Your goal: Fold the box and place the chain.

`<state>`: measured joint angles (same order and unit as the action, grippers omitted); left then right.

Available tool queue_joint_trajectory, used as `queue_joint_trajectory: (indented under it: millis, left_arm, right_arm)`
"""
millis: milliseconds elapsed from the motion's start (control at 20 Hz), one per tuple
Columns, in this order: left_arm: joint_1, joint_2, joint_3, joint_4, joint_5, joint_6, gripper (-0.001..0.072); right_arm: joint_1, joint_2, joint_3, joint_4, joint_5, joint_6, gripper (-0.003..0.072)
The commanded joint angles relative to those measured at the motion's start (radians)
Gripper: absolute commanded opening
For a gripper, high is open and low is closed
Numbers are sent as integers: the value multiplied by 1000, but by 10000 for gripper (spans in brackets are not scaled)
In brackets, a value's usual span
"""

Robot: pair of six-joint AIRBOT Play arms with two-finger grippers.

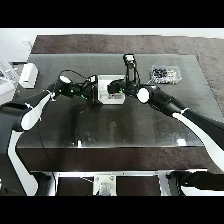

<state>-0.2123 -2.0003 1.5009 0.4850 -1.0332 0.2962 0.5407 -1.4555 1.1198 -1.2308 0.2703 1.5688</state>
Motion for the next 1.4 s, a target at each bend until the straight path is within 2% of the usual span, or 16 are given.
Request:
queue_joint_trajectory:
  millis: [0,50,100,150,250,400,550,650,800,900,950,1350]
  left_arm:
    - [0,0,0,0,0,0,519]
    - [0,0,0,0,0,0,519]
    - [0,0,0,0,1,0,519]
    - [0,0,0,0,0,0,519]
    - [0,0,0,0,0,0,519]
    - [0,0,0,0,0,0,519]
    - [0,0,0,0,0,0,519]
    - [0,0,0,0,0,0,519]
    - [0,0,0,0,0,0,519]
    - [0,0,0,0,0,0,519]
    - [0,0,0,0,0,0,519]
    - [0,0,0,0,0,0,519]
  right_arm:
    - [0,-15,-6,0,32,0,6]
    - [0,-14,-6,0,39,0,41]
    - [0,-14,-6,0,38,0,259]
    - [0,-10,-6,0,39,0,416]
    - [-1,21,-6,-5,38,0,432]
    - [-45,135,-6,-84,75,-2,431]
    - [-201,220,-17,-97,175,2,432]
    - [-315,215,-62,-95,151,43,433]
    - [-449,147,-143,-16,6,126,435]
    - [-475,69,-146,39,-63,126,503]
    - [-476,28,-141,46,-98,126,503]
    - [-475,-216,14,72,-107,126,503]
